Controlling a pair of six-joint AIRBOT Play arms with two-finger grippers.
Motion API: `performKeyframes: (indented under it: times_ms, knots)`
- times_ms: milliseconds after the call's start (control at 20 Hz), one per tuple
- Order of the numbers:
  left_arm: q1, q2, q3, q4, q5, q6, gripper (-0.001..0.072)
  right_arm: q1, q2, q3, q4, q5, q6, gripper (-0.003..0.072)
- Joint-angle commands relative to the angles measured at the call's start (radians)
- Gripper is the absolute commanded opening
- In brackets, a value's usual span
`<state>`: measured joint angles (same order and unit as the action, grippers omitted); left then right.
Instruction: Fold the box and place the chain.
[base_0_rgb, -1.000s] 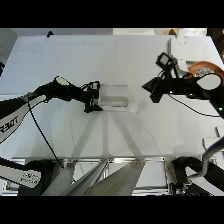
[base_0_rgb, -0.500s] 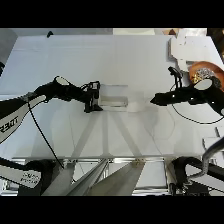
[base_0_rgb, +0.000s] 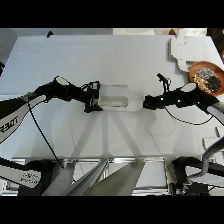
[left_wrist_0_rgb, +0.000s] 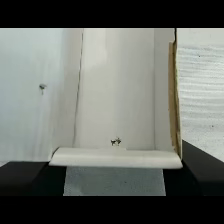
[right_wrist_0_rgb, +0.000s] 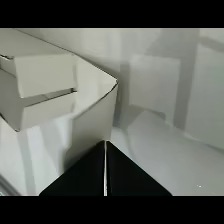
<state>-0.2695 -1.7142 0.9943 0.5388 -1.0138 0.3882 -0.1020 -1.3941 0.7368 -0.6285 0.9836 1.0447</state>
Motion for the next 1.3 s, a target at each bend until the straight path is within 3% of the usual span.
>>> performKeyframes:
  times_ms: [0,200,500,700,1000,1250]
  knots:
    - [0.0,0.0,0.0,0.0,0.0,0.0,0.0337,0.053,-0.006,0.0,0.053,-0.033,0.002,0.0011]
    - [0.0,0.0,0.0,0.0,0.0,0.0,0.0337,0.111,-0.005,0.0,0.033,-0.09,0.003,0.0016]
    - [0.0,0.0,0.0,0.0,0.0,0.0,0.0337,0.111,0.042,0.0,-0.212,-0.114,0.113,0.0014]
    - [0.0,0.0,0.0,0.0,0.0,0.0,0.0337,0.06,0.045,0.0,-0.224,-0.116,0.129,0.0011]
    - [0.0,0.0,0.0,0.0,0.0,0.0,0.0337,0.049,0.024,-0.024,-0.183,-0.161,0.126,0.001]
    - [0.0,0.0,0.0,0.0,0.0,0.0,0.0337,0.049,0.019,-0.043,0.095,-0.145,-0.024,0.001]
